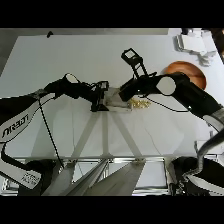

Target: Fold the box and place the chain.

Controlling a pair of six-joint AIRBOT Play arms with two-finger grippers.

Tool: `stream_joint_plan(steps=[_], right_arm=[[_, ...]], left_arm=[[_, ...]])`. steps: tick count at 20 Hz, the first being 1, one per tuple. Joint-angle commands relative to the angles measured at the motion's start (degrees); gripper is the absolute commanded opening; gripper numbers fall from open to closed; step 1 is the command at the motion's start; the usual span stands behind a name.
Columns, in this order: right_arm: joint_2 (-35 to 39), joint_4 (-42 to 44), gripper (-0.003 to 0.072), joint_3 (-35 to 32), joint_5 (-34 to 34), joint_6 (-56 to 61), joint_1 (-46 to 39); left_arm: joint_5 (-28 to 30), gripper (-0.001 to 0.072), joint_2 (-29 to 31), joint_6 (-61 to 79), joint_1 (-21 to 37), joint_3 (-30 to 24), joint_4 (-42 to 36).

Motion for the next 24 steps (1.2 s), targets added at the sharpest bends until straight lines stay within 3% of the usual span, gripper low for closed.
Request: stream_joint_plan(steps=[1, 9, 13, 21, 22, 23, 24], right_arm=[[-3.7, 4.2, 0.0007, 4.5, 0.1, -2.5, 1.0], [-8.0, 4.5, 0.0007, 5.1, 2.5, -3.2, 2.4], [-8.0, -1.8, 0.0007, 4.8, 5.9, -2.7, 2.4], [-8.1, -3.8, 0.0011, -1.7, 2.9, -1.5, 0.6], [-8.0, -3.6, 0.0093, -1.7, 2.8, -1.9, 0.6], [-7.8, -3.5, 0.0240, -1.7, 2.8, -2.0, 0.6], [-7.3, -3.5, 0.0325, -1.7, 3.1, -2.1, 0.5]], left_arm=[[0.0, 0.0158, 0.0, 0.0, 0.0, 0.0, 0.0], [0.0, 0.0158, 0.0, 0.0, 0.0, 0.0, 0.0], [0.0, 0.0158, 0.0, 0.0, 0.0, 0.0, 0.0], [0.0, 0.0158, 0.0, 0.0, 0.0, 0.0, 0.0], [0.0, 0.0158, 0.0, 0.0, 0.0, 0.0, 0.0], [0.0, 0.0158, 0.0, 0.0, 0.0, 0.0, 0.0], [0.0, 0.0158, 0.0, 0.0, 0.0, 0.0, 0.0]])
